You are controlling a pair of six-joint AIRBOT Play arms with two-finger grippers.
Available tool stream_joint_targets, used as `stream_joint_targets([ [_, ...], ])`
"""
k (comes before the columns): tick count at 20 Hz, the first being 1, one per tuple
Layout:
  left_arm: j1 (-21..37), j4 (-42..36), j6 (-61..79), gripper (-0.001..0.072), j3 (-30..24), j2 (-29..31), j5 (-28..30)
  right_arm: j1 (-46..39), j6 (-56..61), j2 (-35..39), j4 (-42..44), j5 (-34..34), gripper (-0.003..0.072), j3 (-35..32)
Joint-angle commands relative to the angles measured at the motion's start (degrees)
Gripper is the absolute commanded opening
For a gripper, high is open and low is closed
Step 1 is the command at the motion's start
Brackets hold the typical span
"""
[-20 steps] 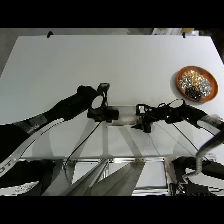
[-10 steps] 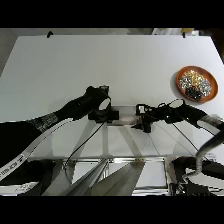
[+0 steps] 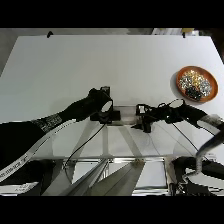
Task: Fold the box and place the chain.
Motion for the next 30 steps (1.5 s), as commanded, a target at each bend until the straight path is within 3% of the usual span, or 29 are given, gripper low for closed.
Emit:
stream_joint_targets([
  [1, -0.04, -0.33, -0.33, 0.0071, 0.00, -0.09, 0.92, -0.02, -0.04, 0.04, 0.00, -0.02, 0.0399, 0.04],
  [3, -0.04, -0.26, -0.31, 0.0171, 0.00, -0.09, 0.94, -0.02, -0.04, 0.04, 0.00, -0.02, 0.0399, 0.04],
  [7, -0.07, -0.11, -0.31, 0.0168, 0.00, -0.11, 0.94, -0.02, -0.04, 0.04, 0.00, -0.02, 0.0399, 0.04],
  [10, -0.07, -0.11, -0.26, 0.0003, 0.00, -0.11, 0.79, -0.02, -0.04, 0.04, 0.00, -0.02, 0.0399, 0.04],
  [13, -0.04, 0.17, 0.11, 0.0003, 0.00, -0.04, 0.13, -0.02, -0.04, 0.04, 0.00, -0.02, 0.0399, 0.04],
  [15, 0.07, 0.13, 0.17, 0.0056, 0.00, 0.17, -0.02, -0.02, -0.04, 0.02, 0.00, -0.02, 0.0399, 0.04],
  [17, 0.20, 0.31, 0.20, 0.0278, 0.00, 1.07, -0.44, -0.02, -0.04, 0.04, 0.00, -0.02, 0.0399, 0.04],
  [18, 0.39, 0.33, 0.22, 0.0338, 0.00, 1.62, -0.52, -0.02, -0.04, 0.04, 0.00, -0.02, 0.0399, 0.04],
  [25, 3.39, -0.81, 10.03, 0.0340, -0.02, 7.30, -6.97, -0.02, -0.04, 0.04, 0.00, -0.02, 0.0399, 0.04],
  [30, 8.07, -2.97, 23.63, 0.0341, -0.79, 17.07, -8.98, -0.02, -0.04, 0.04, 0.00, -0.02, 0.0399, 0.04],
])
